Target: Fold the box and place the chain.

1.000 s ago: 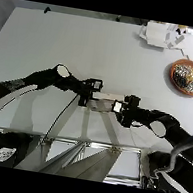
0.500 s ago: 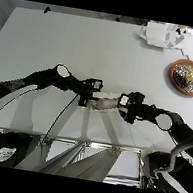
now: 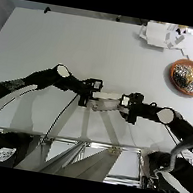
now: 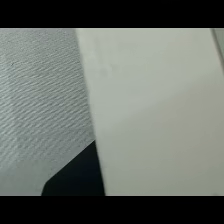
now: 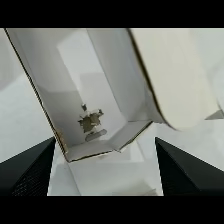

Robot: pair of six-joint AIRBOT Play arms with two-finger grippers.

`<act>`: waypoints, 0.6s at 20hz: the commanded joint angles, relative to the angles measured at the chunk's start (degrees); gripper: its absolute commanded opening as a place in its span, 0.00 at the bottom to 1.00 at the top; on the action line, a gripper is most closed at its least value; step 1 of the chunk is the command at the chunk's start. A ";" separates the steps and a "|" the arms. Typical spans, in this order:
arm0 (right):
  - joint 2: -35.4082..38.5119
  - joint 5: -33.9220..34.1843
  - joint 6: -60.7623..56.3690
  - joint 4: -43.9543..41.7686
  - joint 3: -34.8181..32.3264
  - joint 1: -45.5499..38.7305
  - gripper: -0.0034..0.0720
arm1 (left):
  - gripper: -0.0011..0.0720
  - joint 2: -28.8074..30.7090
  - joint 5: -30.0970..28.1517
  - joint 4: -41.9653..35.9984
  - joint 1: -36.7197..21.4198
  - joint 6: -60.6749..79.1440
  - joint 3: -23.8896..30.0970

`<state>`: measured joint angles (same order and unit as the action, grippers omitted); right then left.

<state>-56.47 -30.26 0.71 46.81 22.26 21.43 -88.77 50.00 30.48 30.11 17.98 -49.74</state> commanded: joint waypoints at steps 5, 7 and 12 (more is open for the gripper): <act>-5.77 -5.16 24.30 -15.91 0.28 -5.22 0.96 | 0.03 0.04 -0.02 0.02 0.00 0.00 0.00; -7.26 -6.97 26.27 -17.00 1.16 -6.69 0.96 | 0.03 0.04 -0.04 0.00 0.00 0.00 -0.02; -10.38 -14.71 30.93 -17.55 3.72 -10.67 0.96 | 0.03 0.04 -0.02 0.00 0.00 0.00 0.00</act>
<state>-64.95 -39.88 27.18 30.65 24.80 12.64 -88.77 49.98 30.48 30.09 17.98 -49.74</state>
